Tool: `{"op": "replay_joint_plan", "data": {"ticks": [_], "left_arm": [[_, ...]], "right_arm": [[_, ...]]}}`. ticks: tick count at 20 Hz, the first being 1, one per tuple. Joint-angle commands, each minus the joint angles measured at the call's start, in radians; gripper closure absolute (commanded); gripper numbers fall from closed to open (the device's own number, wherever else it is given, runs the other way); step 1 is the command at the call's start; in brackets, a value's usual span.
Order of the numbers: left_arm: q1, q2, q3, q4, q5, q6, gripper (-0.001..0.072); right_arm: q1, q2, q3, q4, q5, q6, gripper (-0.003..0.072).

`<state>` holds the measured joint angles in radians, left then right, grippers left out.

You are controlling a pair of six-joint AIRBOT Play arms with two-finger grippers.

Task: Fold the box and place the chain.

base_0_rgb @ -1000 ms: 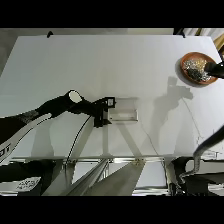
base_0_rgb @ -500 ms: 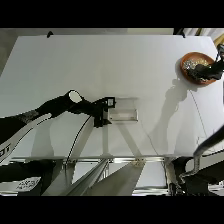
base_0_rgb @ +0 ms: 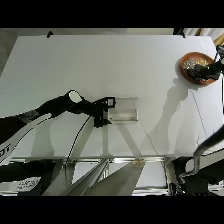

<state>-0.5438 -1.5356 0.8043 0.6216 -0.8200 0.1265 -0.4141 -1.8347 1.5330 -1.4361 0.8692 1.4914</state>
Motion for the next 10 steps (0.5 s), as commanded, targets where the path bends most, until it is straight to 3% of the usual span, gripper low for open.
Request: {"op": "replay_joint_plan", "data": {"ticks": [1, 3, 5, 10], "left_arm": [[0.0, 0.0, 0.0, 0.0, 0.0, 0.0, 0.0698], [0.0, 0.0, 0.0, 0.0, 0.0, 0.0, 0.0698], [0.0, 0.0, 0.0, 0.0, 0.0, 0.0, 0.0698], [0.0, 0.0, 0.0, 0.0, 0.0, 0.0, 0.0698]], "right_arm": [[-0.001, -0.02, 0.001, 0.001, 0.026, 0.0, 0.0576], [-0.001, -0.039, 0.001, 0.001, 0.052, 0.0, 0.0577], [-0.001, -0.036, 0.002, 0.0, 0.052, -0.006, 0.0668], [-0.001, 0.021, 0.002, -0.013, 0.051, -0.008, 0.0669]]}}
